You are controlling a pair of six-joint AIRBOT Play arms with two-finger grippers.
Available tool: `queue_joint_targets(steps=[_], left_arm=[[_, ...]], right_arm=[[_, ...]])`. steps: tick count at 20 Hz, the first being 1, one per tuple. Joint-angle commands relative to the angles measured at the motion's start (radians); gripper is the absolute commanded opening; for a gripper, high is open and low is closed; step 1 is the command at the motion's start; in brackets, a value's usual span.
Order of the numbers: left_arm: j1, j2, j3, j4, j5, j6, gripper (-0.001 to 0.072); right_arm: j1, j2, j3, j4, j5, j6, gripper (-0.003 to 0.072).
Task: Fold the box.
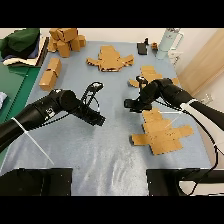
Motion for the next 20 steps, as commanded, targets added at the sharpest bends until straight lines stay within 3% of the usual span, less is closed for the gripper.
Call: queue_joint_targets(steps=[1, 16, 20], left_arm=[[0.0, 0.0, 0.0, 0.0, 0.0, 0.0, 0.0014], [0.0, 0.0, 0.0, 0.0, 0.007, 0.0, 0.0015], [0.0, 0.0, 0.0, 0.0, 0.097, 0.0, 0.0015]], right_arm=[[0.0, -0.001, 0.001, 0.0, 0.0, 0.0, 0.0008], [0.0, -0.001, 0.002, 0.008, 0.019, 0.015, 0.0008], [0.0, -0.001, 0.001, 0.014, 0.06, 0.016, 0.0008]])
